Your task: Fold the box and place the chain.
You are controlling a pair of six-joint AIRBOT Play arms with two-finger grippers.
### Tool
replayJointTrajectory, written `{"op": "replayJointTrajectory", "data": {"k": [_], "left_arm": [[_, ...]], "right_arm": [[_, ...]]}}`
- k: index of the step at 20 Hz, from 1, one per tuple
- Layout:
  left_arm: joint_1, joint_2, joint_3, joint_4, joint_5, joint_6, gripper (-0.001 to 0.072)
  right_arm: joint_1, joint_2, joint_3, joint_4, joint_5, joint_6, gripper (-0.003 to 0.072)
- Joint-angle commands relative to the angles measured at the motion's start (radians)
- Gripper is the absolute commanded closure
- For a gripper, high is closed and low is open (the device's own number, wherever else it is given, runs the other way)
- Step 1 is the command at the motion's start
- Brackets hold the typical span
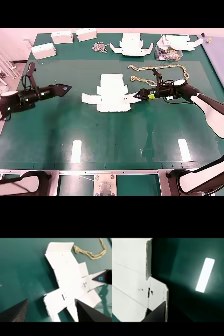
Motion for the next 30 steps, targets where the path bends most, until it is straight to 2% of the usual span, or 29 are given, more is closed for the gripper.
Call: {"op": "replayJointTrajectory", "data": {"k": [1, 4, 12, 18, 24, 30], "left_arm": [[0.0, -0.144, 0.142, 0.03, -0.09, -0.076, 0.006], [-0.018, -0.219, 0.225, 0.055, -0.121, -0.098, 0.006], [-0.208, -0.367, 0.419, 0.146, 0.01, -0.152, 0.006], [-0.269, -0.506, 0.61, 0.181, 0.003, -0.217, 0.006], [-0.272, -0.621, 0.779, 0.269, -0.098, -0.303, 0.0061], [-0.272, -0.711, 0.907, 0.271, -0.23, -0.338, 0.0062]], "right_arm": [[0.015, 0.021, -0.002, 0.001, -0.023, -0.075, 0.0683], [0.04, 0.078, -0.027, 0.0, -0.094, -0.082, 0.0683], [0.047, 0.086, -0.058, 0.013, -0.117, -0.021, 0.0682], [0.047, 0.086, -0.1, 0.055, -0.126, -0.047, 0.0682], [0.046, 0.086, -0.1, 0.054, -0.12, -0.068, 0.0681], [0.046, 0.086, -0.1, 0.054, -0.095, -0.075, 0.0681]]}}
